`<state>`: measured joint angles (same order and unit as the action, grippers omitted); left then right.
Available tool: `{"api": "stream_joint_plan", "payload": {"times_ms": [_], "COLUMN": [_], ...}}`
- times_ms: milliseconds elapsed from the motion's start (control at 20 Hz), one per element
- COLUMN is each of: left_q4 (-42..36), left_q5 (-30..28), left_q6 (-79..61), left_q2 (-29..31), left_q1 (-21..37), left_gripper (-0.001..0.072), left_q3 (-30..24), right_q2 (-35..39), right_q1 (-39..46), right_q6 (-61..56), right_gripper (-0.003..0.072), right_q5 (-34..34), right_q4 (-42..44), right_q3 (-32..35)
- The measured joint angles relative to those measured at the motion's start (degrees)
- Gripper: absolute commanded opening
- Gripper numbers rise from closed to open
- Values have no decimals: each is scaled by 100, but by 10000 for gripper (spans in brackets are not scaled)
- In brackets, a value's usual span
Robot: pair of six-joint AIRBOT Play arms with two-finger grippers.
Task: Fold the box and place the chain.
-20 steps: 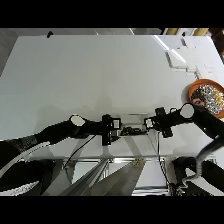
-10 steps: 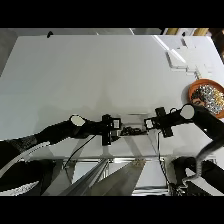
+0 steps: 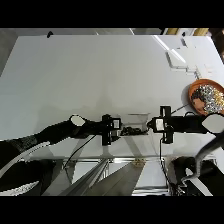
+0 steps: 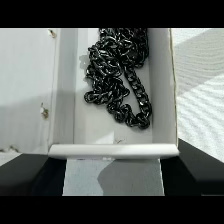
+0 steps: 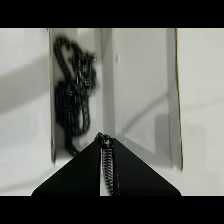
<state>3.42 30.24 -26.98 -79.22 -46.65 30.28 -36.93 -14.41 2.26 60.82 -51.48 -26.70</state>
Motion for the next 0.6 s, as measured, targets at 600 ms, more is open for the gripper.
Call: {"api": "stream_joint_plan", "payload": {"times_ms": [600], "left_q4": [2], "left_q5": [0], "left_q6": [0], "left_q2": [0], "left_q1": [0], "left_gripper": [273], "left_q3": [0], "right_q2": [-752], "right_q1": [-2039], "right_q6": [-280], "right_gripper": [68], "right_q5": [-1613], "right_q4": [667], "right_q3": [-4]}}
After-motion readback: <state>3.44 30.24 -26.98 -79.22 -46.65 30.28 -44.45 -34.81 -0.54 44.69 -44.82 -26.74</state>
